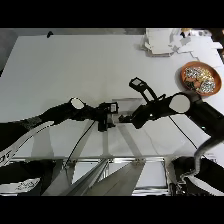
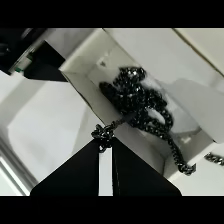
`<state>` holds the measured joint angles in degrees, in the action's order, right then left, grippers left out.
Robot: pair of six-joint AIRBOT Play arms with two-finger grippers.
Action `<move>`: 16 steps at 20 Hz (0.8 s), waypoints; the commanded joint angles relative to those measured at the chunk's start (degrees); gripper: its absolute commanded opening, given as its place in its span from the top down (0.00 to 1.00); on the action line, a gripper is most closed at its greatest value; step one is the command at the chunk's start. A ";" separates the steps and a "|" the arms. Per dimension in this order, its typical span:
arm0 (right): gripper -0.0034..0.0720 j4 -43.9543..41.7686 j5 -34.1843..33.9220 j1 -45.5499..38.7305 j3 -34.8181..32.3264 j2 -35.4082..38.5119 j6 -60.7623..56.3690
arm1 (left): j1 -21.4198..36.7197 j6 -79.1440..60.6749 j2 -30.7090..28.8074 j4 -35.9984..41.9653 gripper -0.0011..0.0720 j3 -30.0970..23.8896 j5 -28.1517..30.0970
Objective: Fold the box and place the chain.
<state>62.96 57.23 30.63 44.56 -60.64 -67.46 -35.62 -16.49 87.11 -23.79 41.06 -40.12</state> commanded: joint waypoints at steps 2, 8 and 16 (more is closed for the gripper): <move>0.86 0.20 -0.31 0.07 -0.74 -5.27 -0.20 | 0.04 -0.02 -0.04 0.00 0.61 0.00 0.02; 0.61 0.92 9.68 -3.67 5.42 -5.18 -7.54 | 0.04 -0.02 -0.04 -0.02 0.61 0.00 0.02; 0.70 19.56 14.08 -15.37 12.26 -4.07 -15.39 | 0.04 -0.02 -0.04 -0.02 0.61 0.00 0.02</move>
